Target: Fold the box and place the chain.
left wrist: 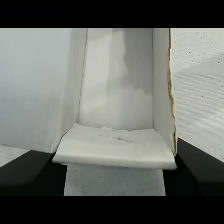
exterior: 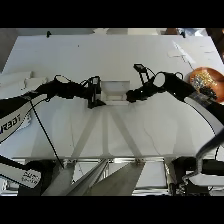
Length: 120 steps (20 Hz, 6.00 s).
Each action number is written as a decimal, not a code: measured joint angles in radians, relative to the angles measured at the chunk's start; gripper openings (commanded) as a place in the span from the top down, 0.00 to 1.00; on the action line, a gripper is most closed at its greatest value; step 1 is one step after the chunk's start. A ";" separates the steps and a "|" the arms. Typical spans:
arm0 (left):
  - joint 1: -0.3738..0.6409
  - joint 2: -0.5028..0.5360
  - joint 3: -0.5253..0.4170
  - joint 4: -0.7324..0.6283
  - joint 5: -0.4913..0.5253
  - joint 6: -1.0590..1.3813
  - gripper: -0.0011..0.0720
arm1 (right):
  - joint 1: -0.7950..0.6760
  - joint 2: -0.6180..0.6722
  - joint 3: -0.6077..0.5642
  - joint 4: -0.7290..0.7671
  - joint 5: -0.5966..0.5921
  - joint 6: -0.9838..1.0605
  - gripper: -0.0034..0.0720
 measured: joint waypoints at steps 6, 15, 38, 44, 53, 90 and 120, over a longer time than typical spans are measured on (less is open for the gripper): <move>0.000 0.000 0.000 0.000 0.000 0.000 0.47 | 0.090 -0.014 0.058 -0.249 0.037 0.217 0.48; 0.000 0.000 0.000 0.003 0.000 0.000 0.47 | 0.150 -0.040 0.174 -0.340 0.060 0.304 0.41; 0.000 0.000 0.000 -0.003 -0.006 -0.005 0.47 | 0.154 -0.164 0.201 -0.295 0.134 0.334 0.94; 0.000 0.000 0.000 0.005 0.003 0.005 0.47 | 0.154 -0.167 0.209 -0.299 0.143 0.386 0.53; 0.000 0.000 0.000 0.002 0.003 0.000 0.47 | 0.154 -0.175 0.312 -0.320 0.243 0.457 0.38; 0.000 0.000 0.000 0.002 0.000 0.000 0.47 | -0.043 -0.006 0.499 -0.402 0.632 0.432 0.32; 0.000 0.000 0.000 0.002 0.000 0.000 0.47 | -0.917 -0.313 0.499 -0.419 0.296 0.119 0.35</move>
